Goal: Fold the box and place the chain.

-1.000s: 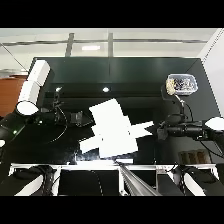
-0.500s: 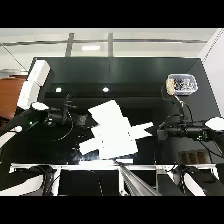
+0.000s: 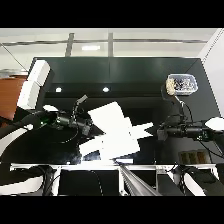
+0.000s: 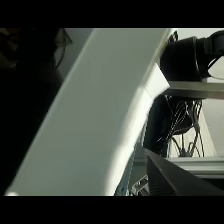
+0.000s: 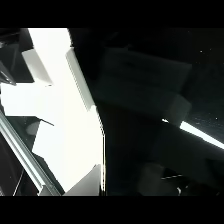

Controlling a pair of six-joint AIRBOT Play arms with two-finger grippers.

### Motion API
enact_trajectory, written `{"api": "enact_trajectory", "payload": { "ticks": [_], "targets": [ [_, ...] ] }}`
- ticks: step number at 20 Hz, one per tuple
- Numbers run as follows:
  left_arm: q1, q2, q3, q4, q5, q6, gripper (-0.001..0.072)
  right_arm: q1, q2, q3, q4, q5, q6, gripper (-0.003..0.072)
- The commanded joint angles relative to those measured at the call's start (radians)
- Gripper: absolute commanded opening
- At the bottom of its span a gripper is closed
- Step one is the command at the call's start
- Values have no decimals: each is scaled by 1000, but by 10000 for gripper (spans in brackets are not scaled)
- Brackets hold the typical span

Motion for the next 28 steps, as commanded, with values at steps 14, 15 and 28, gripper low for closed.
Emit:
{"api": "enact_trajectory", "payload": {
  "ticks": [14,15,28],
  "targets": [
    [-48,-5,1,122,-15,13,104,1,0,0,-37,0,5,28],
    [-47,-5,1,122,-3,13,103,1,0,0,-37,0,5,28],
    [-47,-5,8,45,8,13,108,1,0,0,-37,4,5,29]
  ]
}}
